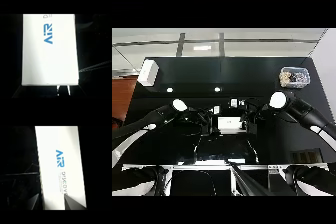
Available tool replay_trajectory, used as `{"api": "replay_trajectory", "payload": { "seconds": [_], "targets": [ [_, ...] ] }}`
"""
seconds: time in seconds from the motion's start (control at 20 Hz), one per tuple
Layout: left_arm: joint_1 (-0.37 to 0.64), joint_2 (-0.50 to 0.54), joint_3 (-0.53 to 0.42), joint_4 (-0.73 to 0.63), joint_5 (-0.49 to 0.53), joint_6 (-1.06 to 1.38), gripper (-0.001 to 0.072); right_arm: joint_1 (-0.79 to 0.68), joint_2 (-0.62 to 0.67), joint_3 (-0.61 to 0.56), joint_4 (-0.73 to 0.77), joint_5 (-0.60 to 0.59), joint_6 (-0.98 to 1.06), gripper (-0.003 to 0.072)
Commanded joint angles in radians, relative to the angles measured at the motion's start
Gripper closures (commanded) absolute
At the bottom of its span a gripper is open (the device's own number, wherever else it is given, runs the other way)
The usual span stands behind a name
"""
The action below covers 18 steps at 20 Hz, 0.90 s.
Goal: Fold the box and place the chain.
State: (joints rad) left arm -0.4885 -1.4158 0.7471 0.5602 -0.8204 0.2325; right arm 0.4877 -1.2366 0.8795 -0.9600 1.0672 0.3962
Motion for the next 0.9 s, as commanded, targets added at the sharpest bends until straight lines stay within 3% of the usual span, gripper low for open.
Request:
{"api": "replay_trajectory", "payload": {
  "seconds": [0.0,0.15,0.25,0.3,0.35,0.4,0.5,0.65,0.85],
  "targets": [
    [0.0,0.0,0.001,0.0,0.0,-0.001,0.0347,-0.001,0.007,-0.009,0.002,0.007,0.009,0.0308],
    [0.0,0.0,0.001,0.0,0.0,-0.001,0.0347,-0.019,0.073,-0.005,0.0,0.011,0.159,0.0308],
    [0.0,0.0,0.001,0.0,0.0,-0.001,0.0347,-0.074,0.121,-0.005,0.0,0.068,0.394,0.0312],
    [0.0,0.0,0.001,0.0,0.0,-0.001,0.0347,-0.108,0.126,-0.005,0.007,0.135,0.492,0.0452],
    [0.0,0.0,0.001,0.0,0.0,-0.001,0.0347,-0.14,0.126,-0.018,0.037,0.215,0.535,0.0685],
    [0.0,0.0,0.001,0.0,0.0,-0.001,0.0347,-0.163,0.126,-0.043,0.093,0.266,0.535,0.0672],
    [0.0,0.0,0.001,0.0,0.0,-0.001,0.0347,-0.186,0.126,-0.104,0.246,0.258,0.535,0.0671],
    [0.0,0.0,0.001,0.0,0.0,-0.001,0.0347,-0.181,0.12,-0.182,0.544,0.075,0.531,0.0671],
    [0.0,0.0,0.001,0.0,0.0,-0.001,0.0347,-0.143,0.062,-0.197,0.604,-0.071,0.54,0.0672]
  ]
}}
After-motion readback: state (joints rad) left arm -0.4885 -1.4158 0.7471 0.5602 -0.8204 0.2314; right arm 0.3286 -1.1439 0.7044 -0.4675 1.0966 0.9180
